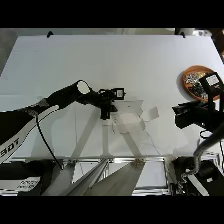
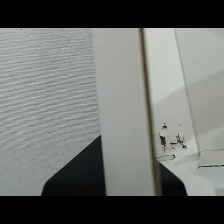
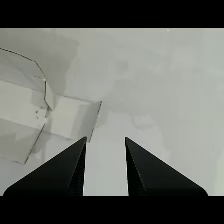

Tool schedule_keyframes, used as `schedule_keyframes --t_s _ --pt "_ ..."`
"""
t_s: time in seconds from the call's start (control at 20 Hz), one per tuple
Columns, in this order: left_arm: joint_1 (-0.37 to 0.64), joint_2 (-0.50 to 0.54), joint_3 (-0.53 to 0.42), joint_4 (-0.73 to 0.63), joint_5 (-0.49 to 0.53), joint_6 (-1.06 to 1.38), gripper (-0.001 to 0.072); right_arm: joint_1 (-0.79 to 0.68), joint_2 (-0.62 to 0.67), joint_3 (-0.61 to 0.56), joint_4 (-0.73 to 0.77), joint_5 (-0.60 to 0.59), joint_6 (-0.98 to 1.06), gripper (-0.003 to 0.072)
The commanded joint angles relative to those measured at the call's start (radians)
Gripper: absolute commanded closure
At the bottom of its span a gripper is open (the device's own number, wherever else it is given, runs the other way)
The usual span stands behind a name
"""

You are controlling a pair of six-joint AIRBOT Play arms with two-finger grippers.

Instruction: Fold the box and place the chain.

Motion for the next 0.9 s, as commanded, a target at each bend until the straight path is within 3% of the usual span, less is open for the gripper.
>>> schedule_keyframes --t_s 0.0,0.3,0.4,0.85 --pt "0.0 0.001 0.001 0.005 -0.015 0.005 0.0703 0.0 -0.001 0.0 0.001 0.0 0.0 0.042" --pt "-0.008 0.002 0.057 0.085 -0.1 0.006 0.0704 0.0 -0.001 0.0 0.001 0.0 0.0 0.042" --pt "-0.018 0.001 0.073 0.15 -0.076 -0.057 0.0704 0.0 -0.001 0.0 0.001 0.0 0.001 0.042" --pt "-0.019 -0.008 0.073 0.137 -0.058 -0.075 0.07 0.0 -0.001 0.0 0.001 0.0 0.001 0.042"
